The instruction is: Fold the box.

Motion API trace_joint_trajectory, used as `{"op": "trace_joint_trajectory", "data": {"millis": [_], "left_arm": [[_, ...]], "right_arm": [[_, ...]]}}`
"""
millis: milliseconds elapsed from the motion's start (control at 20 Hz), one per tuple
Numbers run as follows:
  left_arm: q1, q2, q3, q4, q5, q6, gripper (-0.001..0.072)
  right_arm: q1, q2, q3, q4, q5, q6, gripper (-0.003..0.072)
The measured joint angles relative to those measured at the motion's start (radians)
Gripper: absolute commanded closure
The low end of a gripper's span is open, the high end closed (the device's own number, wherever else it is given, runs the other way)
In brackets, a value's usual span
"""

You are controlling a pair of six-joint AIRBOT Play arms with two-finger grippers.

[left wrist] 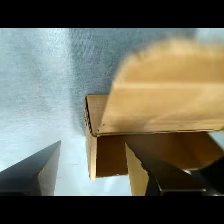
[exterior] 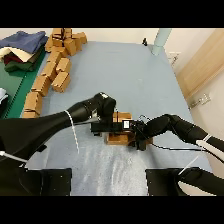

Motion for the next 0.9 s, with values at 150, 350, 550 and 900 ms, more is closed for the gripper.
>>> {"op": "trace_joint_trajectory", "data": {"millis": [150, 350, 550, 900], "left_arm": [[0.101, 0.001, 0.014, -0.143, -0.026, 0.119, 0.0114], [0.262, 0.001, 0.023, -0.269, -0.124, 0.279, 0.0481], [0.384, 0.001, 0.026, -0.309, -0.140, 0.513, 0.0696], [0.411, 0.061, -0.068, -0.315, -0.072, 1.072, 0.0698]], "right_arm": [[0.000, 0.000, 0.000, 0.000, 0.000, 0.000, 0.0209], [0.000, 0.000, 0.000, 0.000, 0.000, 0.000, 0.0210], [0.000, 0.000, 0.000, 0.000, 0.000, 0.000, 0.0210], [0.000, 0.000, 0.000, 0.000, 0.000, 0.000, 0.0210]]}}
